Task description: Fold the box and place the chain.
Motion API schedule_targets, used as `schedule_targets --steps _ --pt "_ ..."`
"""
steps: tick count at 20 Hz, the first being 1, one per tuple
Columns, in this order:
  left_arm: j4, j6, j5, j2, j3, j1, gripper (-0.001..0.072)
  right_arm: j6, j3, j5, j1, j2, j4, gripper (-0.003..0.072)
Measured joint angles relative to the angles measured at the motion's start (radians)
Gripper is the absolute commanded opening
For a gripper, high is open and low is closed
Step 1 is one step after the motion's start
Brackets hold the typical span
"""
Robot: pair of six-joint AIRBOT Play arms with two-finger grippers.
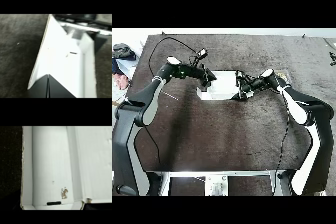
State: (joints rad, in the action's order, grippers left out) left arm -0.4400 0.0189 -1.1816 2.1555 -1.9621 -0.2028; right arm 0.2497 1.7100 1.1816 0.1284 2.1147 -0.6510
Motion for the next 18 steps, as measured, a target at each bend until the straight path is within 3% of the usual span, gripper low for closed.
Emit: schedule_targets --steps 10,18 --pt "0.002 0.009 0.04 0.07 0.002 -0.001 0.0012 0.0 0.0 0.0 0.0 0.0 0.0 0.0408" --pt "0.001 0.01 -0.005 0.043 0.0 0.007 0.0012 0.0 0.0 0.0 0.0 0.0 0.0 0.0408"
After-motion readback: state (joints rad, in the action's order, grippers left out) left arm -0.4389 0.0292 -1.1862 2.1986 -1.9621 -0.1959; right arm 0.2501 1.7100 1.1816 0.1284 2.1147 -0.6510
